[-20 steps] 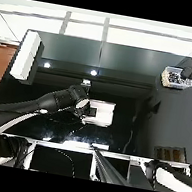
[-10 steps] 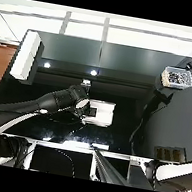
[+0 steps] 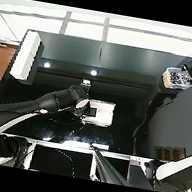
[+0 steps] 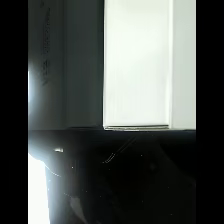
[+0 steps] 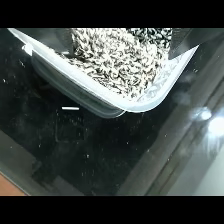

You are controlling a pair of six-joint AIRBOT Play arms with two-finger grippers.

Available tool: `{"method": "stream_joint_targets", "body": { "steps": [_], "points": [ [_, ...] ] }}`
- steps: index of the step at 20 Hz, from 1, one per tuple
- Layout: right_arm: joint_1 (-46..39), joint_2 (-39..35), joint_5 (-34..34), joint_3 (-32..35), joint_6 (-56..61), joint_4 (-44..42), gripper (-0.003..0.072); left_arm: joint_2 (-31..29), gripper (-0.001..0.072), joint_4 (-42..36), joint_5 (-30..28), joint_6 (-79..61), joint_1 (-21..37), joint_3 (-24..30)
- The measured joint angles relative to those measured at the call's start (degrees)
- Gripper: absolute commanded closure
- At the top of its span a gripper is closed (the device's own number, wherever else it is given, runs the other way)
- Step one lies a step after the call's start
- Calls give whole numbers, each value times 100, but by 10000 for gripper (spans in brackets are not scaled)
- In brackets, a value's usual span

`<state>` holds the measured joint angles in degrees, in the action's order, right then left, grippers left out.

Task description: Fold the box and place the chain.

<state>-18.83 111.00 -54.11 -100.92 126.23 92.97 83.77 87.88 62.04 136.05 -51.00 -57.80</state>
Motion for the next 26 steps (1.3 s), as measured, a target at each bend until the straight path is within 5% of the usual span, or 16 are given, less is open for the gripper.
{"method": "stream_joint_targets", "body": {
  "steps": [1, 3, 5, 13, 26],
  "points": [
    [0, 44, 26, -9, 2, -15, 44, 0, 681, 2, 0, 0, 0, 0],
    [0, 116, 101, -20, 11, -31, 234, 0, 681, 7, 2, 0, -2, 0],
    [-2, 162, 103, -20, 13, -61, 631, 0, 681, 9, 2, 0, 0, 0],
    [-39, -273, -304, -214, -1099, -531, 645, 0, 681, 13, 2, 0, 0, 0],
    [-400, -3512, -1139, -240, -3687, -2369, 646, 0, 681, 7, -35, 0, 0, 0]
  ]
}}
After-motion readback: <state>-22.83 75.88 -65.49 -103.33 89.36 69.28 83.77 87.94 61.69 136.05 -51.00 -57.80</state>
